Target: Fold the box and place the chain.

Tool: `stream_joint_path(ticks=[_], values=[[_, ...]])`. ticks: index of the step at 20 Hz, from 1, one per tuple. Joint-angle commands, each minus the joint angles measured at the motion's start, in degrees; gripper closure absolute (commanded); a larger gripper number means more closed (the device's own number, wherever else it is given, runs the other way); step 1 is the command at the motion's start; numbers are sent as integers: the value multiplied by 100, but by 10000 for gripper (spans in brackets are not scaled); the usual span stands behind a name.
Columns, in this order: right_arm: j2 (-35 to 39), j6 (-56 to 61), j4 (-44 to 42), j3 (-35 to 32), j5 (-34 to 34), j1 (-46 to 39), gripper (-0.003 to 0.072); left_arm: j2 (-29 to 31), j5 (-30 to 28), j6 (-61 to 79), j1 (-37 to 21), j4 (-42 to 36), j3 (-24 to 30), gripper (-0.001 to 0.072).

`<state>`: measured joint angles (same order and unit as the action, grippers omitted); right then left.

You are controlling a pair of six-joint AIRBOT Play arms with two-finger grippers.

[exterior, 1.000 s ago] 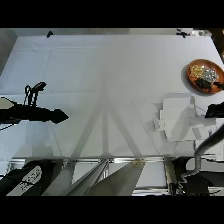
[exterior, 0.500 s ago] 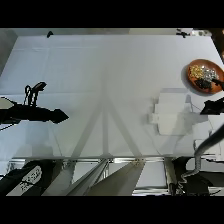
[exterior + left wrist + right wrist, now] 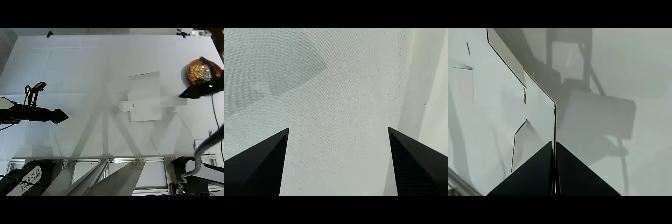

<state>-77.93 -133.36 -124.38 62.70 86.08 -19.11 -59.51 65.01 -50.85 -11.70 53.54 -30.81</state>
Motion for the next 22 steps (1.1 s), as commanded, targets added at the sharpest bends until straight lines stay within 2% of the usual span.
stream_joint_path(ticks=[1,7,12,15,17,19,22], values=[[83,118,-190,-2,-291,1198,684,4,-2,0,0,2,2,9],[83,1193,-195,-2,-1392,2614,684,4,-2,2,0,2,2,9],[122,1947,-127,-98,-1867,3152,684,4,-9,2,0,2,2,9],[553,2114,-127,-776,-2771,3338,684,4,-275,0,0,0,2,9],[1088,2284,-98,-1429,-3462,3399,684,4,-240,2,0,2,2,9],[1556,2553,162,-1858,-3687,3399,684,4,-245,0,0,-2,2,9],[1939,2835,531,-2107,-3672,3399,683,4,-179,0,2,-216,2,9]])
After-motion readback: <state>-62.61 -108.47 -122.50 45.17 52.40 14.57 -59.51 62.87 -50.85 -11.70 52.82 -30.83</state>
